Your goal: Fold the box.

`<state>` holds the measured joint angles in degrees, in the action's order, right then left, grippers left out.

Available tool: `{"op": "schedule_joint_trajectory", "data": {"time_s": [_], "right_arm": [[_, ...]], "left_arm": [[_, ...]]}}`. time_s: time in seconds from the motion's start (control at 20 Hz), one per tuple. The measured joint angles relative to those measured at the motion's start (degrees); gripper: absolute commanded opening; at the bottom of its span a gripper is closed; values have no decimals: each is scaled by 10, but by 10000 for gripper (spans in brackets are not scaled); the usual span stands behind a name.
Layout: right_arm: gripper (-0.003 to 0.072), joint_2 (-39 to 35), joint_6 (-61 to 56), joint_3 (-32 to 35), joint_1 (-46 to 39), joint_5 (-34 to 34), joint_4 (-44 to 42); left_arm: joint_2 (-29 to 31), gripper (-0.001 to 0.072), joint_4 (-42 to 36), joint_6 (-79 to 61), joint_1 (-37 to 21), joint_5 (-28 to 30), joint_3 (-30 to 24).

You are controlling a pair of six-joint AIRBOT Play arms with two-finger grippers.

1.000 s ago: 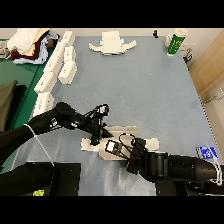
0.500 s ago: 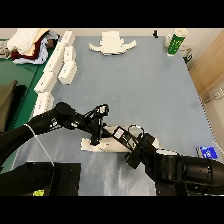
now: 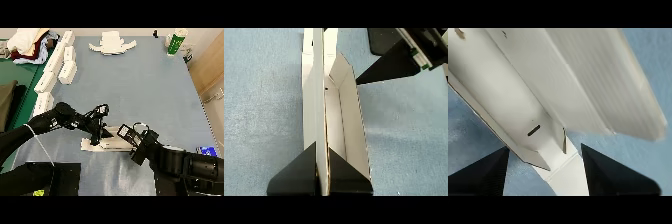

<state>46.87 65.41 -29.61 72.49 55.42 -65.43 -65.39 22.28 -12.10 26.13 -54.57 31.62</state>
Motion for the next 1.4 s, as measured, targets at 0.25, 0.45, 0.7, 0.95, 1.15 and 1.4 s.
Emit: {"op": "schedule_joint_trajectory", "data": {"time_s": [0.25,0.45,0.7,0.95,1.15,1.4], "right_arm": [[720,-61,291,56,-137,-108,-167],[720,-57,569,75,-264,-126,-365],[716,-31,749,80,-333,-128,-503],[715,-23,799,82,-346,-120,-522],[705,-12,861,84,-349,-133,-539],[705,0,934,90,-354,-164,-575]], "left_arm": [[0,13,0,0,0,0,0],[0,14,0,0,0,0,0],[0,14,0,0,0,0,0],[0,14,0,0,0,0,0],[0,14,0,0,0,0,0],[0,14,0,0,0,0,0]]}}
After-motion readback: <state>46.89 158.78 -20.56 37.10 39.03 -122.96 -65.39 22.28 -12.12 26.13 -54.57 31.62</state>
